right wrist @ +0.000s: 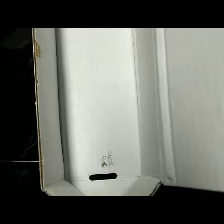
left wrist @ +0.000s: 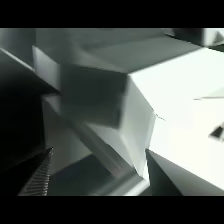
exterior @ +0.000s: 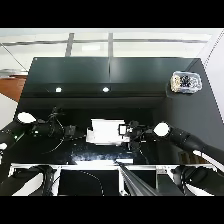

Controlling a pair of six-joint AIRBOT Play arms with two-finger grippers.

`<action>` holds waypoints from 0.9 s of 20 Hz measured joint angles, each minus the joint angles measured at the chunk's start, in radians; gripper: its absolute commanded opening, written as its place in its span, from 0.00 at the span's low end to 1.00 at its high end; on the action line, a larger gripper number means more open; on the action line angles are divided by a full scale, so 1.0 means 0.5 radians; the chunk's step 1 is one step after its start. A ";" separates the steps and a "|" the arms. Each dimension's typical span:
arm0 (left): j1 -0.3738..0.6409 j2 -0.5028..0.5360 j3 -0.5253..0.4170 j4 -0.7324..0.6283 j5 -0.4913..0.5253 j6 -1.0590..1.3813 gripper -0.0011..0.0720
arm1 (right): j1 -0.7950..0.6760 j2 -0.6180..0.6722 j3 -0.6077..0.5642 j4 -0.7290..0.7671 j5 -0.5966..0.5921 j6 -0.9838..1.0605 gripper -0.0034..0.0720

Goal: Fold the box and place the chain.

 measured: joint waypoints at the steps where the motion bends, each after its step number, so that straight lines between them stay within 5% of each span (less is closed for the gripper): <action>1: -0.038 0.017 0.018 -0.002 -0.004 -0.004 0.98 | 0.000 0.000 0.000 -0.001 0.000 0.000 0.67; 18: -0.891 0.181 0.096 0.257 0.652 -0.639 0.97 | 0.000 0.000 0.000 0.000 0.001 0.000 0.67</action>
